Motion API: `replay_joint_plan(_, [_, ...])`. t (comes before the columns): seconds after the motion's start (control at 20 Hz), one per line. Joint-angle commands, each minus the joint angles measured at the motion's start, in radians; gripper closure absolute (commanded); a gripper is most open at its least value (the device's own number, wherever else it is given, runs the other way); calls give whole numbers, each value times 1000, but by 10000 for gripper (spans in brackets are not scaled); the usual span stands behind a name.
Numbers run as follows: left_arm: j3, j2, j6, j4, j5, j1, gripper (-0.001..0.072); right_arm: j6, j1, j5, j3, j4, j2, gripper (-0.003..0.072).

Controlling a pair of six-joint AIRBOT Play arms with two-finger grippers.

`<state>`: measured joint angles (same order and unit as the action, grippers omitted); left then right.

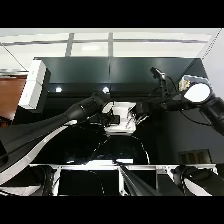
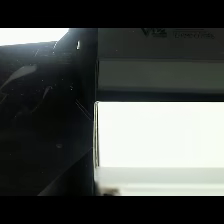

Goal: Fold the box and place the chain.

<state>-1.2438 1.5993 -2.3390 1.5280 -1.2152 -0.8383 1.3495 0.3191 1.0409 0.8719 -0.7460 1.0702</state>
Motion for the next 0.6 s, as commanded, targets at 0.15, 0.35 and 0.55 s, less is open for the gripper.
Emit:
replay_joint_plan(0.15, [-1, -1, 0, 0, 0, 1, 679, 16, -81, 13, -19, -63, -5, 370])
replay_joint_plan(0.35, [-1, -1, 0, 0, 0, 1, 679, 64, -315, 79, -14, -325, -84, 373])
replay_joint_plan(0.55, [-1, -1, 0, 0, 0, 1, 679, 357, -422, -164, -128, -630, -86, 371])
